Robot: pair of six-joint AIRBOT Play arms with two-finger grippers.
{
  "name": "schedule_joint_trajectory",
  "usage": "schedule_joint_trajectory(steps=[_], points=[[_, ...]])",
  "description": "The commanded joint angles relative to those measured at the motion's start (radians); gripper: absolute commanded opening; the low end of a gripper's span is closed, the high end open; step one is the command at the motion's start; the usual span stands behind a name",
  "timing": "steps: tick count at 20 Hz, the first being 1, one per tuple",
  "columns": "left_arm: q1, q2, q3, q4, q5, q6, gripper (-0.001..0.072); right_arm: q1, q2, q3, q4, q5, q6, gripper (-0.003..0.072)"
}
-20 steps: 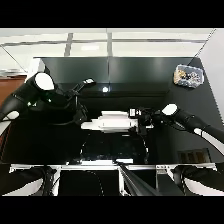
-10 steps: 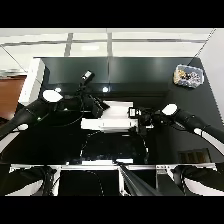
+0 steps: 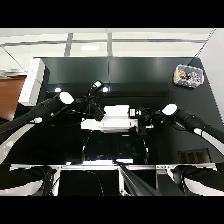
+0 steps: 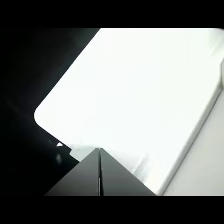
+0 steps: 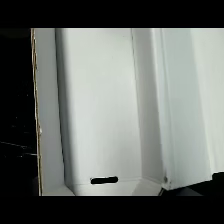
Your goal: Fold the box and place the chain.
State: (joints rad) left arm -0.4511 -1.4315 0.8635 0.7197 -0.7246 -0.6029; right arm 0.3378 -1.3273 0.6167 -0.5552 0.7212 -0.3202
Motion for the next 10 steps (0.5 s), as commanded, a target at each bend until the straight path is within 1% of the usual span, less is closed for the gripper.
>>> schedule_joint_trajectory(steps=[1,3,5,7,8,9,10], points=[[0.026,-0.001,0.042,0.032,-0.095,-0.014,0.0025,0.001,-0.001,0.0,0.0,0.0,0.001,0.0129],[0.085,0.058,0.075,0.032,-0.158,-0.071,0.0024,0.001,-0.001,0.0,0.0,0.0,0.001,0.0129],[0.163,0.166,0.056,0.032,-0.206,-0.093,0.0024,0.001,-0.001,0.0,0.0,0.0,0.001,0.0129],[0.248,0.292,-0.024,0.03,-0.201,-0.061,0.0025,0.001,-0.001,0.0,0.001,0.0,0.001,0.0129],[0.288,0.361,-0.089,-0.006,-0.156,-0.012,0.0026,0.001,-0.001,0.0,0.0,0.0,0.001,0.013],[0.318,0.412,-0.159,-0.09,-0.129,0.075,0.0029,0.001,-0.001,0.0,0.0,0.0,0.001,0.0129],[0.335,0.449,-0.226,-0.166,-0.147,0.216,0.003,0.001,-0.001,0.0,0.0,0.0,0.001,0.0129]])
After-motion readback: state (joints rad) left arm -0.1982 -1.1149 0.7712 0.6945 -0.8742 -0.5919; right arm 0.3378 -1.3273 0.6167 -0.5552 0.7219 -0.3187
